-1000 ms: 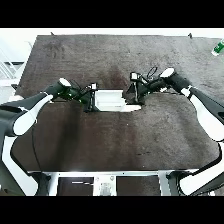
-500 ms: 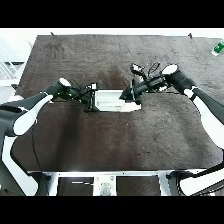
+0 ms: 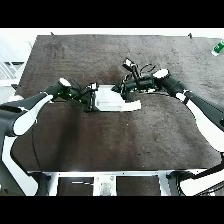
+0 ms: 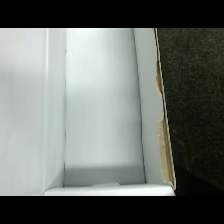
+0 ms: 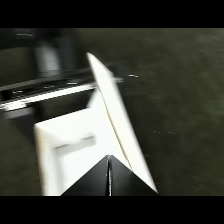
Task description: Fold the box and place the chain.
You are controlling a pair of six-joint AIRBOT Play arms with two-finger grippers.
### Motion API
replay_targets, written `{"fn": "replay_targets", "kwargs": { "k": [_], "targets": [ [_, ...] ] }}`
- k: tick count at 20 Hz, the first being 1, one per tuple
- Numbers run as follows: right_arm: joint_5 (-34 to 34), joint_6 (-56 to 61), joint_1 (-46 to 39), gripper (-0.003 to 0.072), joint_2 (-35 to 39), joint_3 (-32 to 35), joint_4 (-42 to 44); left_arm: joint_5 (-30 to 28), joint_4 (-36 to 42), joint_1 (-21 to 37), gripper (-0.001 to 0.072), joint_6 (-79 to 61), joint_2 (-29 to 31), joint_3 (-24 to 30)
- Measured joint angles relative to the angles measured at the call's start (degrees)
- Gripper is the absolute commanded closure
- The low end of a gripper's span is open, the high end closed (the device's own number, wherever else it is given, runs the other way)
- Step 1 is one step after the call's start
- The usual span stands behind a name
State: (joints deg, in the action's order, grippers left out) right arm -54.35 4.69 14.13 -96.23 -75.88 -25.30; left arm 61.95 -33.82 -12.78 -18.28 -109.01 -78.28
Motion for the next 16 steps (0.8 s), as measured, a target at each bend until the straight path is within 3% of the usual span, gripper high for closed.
{"fn": "replay_targets", "kwargs": {
  "k": [7,16],
  "targets": [
    [10.4,4.1,0.1,0.0675,-1.2,0.6,0.5,0.0,0.1,0.0,0.0244,-0.1,0.0,0.0],
    [13.1,5.3,0.0,0.0675,-5.0,0.9,0.5,0.0,0.1,0.1,0.0245,-0.1,0.0,0.0]
  ]
}}
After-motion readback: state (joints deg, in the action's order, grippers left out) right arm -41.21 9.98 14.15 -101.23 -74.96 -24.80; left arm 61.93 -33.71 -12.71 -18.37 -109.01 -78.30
